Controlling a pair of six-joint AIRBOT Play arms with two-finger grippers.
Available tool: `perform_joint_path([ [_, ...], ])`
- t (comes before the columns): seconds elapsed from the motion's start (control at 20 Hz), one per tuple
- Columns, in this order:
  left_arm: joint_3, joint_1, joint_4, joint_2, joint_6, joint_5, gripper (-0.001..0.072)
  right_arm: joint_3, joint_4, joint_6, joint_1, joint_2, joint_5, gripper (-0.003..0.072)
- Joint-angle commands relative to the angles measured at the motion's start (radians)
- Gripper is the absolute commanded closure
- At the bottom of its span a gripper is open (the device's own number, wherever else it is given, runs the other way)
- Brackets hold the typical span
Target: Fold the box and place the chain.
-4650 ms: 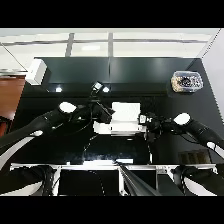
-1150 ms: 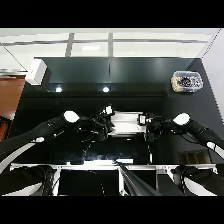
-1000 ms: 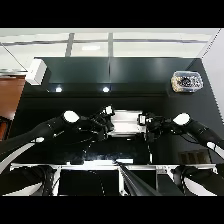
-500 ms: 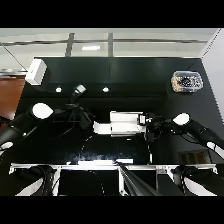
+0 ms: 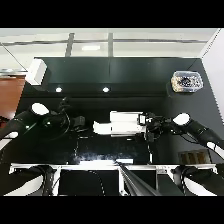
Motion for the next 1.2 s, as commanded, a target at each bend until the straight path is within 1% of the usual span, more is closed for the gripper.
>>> perform_joint_path([
  [0.0, -0.006, -0.064, -0.120, -0.096, 0.016, 0.029, 0.0685, 0.000, 0.000, 0.000, 0.001, -0.001, 0.000, 0.0371],
  [0.1, -0.003, -0.098, -0.173, -0.129, 0.048, 0.035, 0.0685, 0.000, 0.000, 0.000, 0.001, -0.001, 0.000, 0.0371],
  [0.2, -0.003, -0.112, -0.218, -0.149, 0.103, 0.037, 0.0685, 0.000, 0.000, 0.000, 0.001, -0.001, 0.000, 0.0371],
  [0.4, -0.003, -0.111, -0.372, -0.160, 0.302, 0.045, 0.0684, 0.000, 0.000, 0.000, 0.001, -0.001, 0.000, 0.0371],
  [0.5, -0.003, -0.111, -0.417, -0.160, 0.364, 0.041, 0.0677, 0.000, 0.000, 0.000, 0.001, -0.001, 0.000, 0.0371],
  [0.55, -0.003, -0.111, -0.426, -0.160, 0.386, 0.040, 0.0591, 0.000, 0.000, 0.000, 0.001, -0.001, 0.000, 0.0371],
  [0.6, -0.003, -0.111, -0.428, -0.160, 0.391, 0.040, 0.0467, 0.000, 0.000, 0.000, 0.001, -0.001, 0.000, 0.0371],
  [0.7, -0.002, -0.110, -0.428, -0.160, 0.402, 0.033, 0.0166, 0.000, 0.000, 0.000, 0.001, -0.001, 0.000, 0.0371],
  [0.75, 0.002, -0.110, -0.426, -0.160, 0.405, 0.021, 0.0099, 0.000, 0.000, 0.000, 0.001, -0.001, 0.000, 0.0371],
  [0.8, 0.008, -0.110, -0.427, -0.160, 0.419, 0.004, 0.0063, 0.000, 0.000, 0.000, 0.001, -0.001, 0.000, 0.0371],
  [0.9, 0.023, -0.111, -0.426, -0.160, 0.431, -0.022, 0.0059, 0.000, 0.000, 0.000, 0.001, -0.001, 0.000, 0.0371],
  [1.15, 0.071, -0.113, -0.401, -0.160, 0.423, -0.037, 0.0062, 0.000, 0.000, 0.000, 0.001, -0.001, 0.000, 0.0371],
])
